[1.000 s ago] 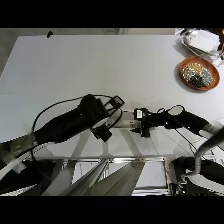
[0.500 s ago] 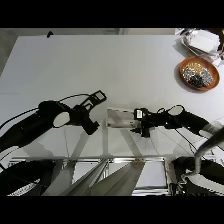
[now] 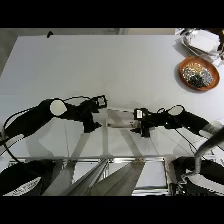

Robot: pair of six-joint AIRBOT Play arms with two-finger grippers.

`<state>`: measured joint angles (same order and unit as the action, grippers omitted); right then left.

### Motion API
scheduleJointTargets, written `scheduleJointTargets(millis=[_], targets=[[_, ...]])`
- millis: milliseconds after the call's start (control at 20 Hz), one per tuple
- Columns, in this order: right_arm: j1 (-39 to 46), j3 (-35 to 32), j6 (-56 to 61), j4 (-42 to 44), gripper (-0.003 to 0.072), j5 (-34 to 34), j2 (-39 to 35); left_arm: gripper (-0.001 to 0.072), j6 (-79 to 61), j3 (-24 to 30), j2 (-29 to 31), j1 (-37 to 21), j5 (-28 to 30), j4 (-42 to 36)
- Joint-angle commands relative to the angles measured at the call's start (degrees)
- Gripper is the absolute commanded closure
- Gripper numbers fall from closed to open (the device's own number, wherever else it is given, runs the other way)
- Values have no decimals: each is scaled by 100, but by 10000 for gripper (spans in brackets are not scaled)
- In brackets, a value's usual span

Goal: Fold the box and place the chain.

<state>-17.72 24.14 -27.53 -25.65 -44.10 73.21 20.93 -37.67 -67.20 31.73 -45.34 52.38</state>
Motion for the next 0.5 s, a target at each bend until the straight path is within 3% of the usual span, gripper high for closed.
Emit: scheduleJointTargets(millis=[0, 200, 450], targets=[[-2, 2, 2, 0, 290, -2, 0, 3, -1196, 4, -369, -31, -33, -654], [-2, 2, 2, 0, 290, -2, 0, -1, -1591, 4, -551, 11, -37, -730], [-2, 2, 2, 0, 290, -2, 0, -3, -2723, 4, -673, 138, 0, -1355]])
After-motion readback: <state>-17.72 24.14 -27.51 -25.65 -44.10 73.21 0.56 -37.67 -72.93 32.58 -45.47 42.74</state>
